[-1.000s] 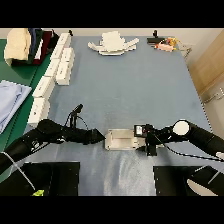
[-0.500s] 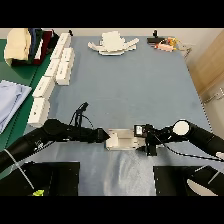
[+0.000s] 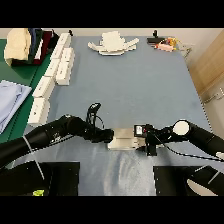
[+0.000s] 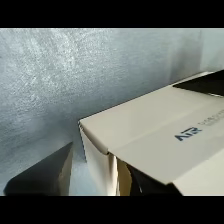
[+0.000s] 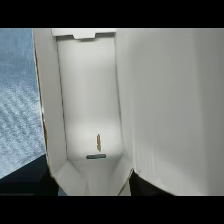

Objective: Fold the box.

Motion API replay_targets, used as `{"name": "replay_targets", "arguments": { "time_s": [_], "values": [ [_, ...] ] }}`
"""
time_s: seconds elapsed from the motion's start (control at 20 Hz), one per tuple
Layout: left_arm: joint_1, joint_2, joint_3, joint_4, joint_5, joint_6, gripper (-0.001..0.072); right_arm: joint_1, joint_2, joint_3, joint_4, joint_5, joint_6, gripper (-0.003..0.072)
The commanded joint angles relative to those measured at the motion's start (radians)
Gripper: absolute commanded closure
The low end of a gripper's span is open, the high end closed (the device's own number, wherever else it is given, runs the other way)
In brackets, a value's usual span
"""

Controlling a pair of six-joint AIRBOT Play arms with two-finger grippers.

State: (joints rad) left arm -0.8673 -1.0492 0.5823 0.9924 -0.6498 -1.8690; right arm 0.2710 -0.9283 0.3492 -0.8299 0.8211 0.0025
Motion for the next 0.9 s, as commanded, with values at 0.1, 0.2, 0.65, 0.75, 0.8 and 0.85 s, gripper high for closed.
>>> {"name": "replay_targets", "arguments": {
  "time_s": [0.1,0.2,0.65,0.75,0.8,0.85],
  "values": [
    [-0.097,-0.113,0.14,0.27,-0.097,-0.325,0.0311,0.0,0.001,0.001,0.0,0.0,0.0,0.0181],
    [-0.132,-0.155,0.193,0.338,-0.137,-0.405,0.0311,0.0,0.001,0.001,0.0,0.0,0.0,0.0181],
    [-0.219,-0.261,0.279,0.511,-0.303,-0.591,0.0312,0.0,0.001,0.001,0.0,0.0,0.0,0.0181],
    [-0.231,-0.272,0.279,0.512,-0.296,-0.613,0.0312,0.0,0.001,0.001,0.0,0.0,0.0,0.0181],
    [-0.237,-0.276,0.281,0.512,-0.294,-0.617,0.0312,0.0,0.001,0.001,0.0,0.0,0.0,0.0181],
    [-0.237,-0.281,0.285,0.511,-0.294,-0.618,0.0312,0.0,0.001,0.001,0.0,0.0,0.0,0.0181]
  ]
}}
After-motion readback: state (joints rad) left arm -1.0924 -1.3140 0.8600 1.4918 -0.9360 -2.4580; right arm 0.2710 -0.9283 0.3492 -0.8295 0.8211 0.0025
